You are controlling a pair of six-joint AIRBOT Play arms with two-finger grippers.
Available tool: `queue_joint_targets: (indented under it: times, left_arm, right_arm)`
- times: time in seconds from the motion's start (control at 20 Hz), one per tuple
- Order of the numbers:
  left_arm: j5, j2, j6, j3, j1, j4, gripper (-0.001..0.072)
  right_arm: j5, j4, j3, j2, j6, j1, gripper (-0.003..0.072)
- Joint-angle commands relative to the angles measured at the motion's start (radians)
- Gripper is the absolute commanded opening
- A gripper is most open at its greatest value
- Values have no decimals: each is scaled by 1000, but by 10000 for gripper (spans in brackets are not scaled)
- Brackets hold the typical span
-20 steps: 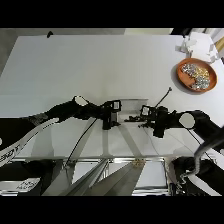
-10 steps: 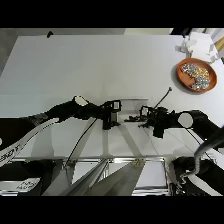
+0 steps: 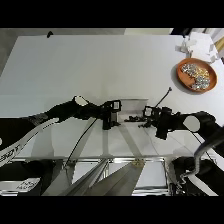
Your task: Fold the box and place the chain.
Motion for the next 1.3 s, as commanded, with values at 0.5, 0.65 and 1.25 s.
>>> queue_joint_targets:
  times: [0.5,0.65,1.25]
  left_arm:
    - [0,1,0,1,1,0,12]
    - [0,1,0,1,1,0,12]
    - [0,1,0,1,1,0,12]
  right_arm:
    - [310,25,332,86,270,-97,17]
    - [312,138,381,84,288,-97,17]
    - [253,346,402,63,288,-97,17]
